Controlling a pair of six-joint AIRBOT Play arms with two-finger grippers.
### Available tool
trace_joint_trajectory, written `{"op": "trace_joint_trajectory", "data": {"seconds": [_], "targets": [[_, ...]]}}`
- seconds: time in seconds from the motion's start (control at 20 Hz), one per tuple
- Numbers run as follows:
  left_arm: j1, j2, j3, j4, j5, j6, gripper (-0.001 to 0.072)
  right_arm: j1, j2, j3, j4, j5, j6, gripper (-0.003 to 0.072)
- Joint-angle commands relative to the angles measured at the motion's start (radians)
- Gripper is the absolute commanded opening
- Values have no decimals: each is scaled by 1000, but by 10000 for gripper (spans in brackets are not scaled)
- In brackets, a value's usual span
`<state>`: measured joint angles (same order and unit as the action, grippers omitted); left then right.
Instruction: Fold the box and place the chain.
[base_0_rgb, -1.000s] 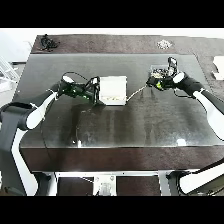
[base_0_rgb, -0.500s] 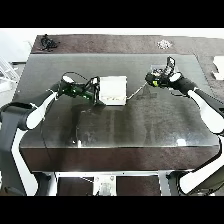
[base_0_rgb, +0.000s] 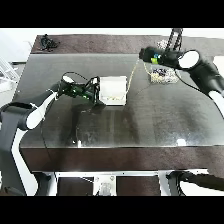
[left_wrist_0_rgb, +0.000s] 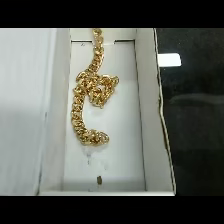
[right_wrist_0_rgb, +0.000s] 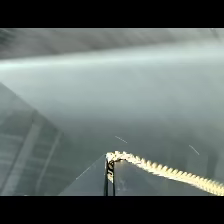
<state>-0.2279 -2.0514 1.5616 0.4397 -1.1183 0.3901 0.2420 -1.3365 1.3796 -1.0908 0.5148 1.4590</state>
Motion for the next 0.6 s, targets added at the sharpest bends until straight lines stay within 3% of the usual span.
{"op": "trace_joint_trajectory", "data": {"seconds": [0.0, 0.3, 0.55], "targets": [[1, 0, 0, 0, 0, 0, 459, 151, 184, 3, -204, 0, 114, 8], [0, 0, 0, 0, 0, 0, 459, 407, 252, 46, -338, -2, 157, 7], [0, 1, 0, 0, 0, 1, 459, 429, 194, 38, -347, 2, 203, 8]]}}
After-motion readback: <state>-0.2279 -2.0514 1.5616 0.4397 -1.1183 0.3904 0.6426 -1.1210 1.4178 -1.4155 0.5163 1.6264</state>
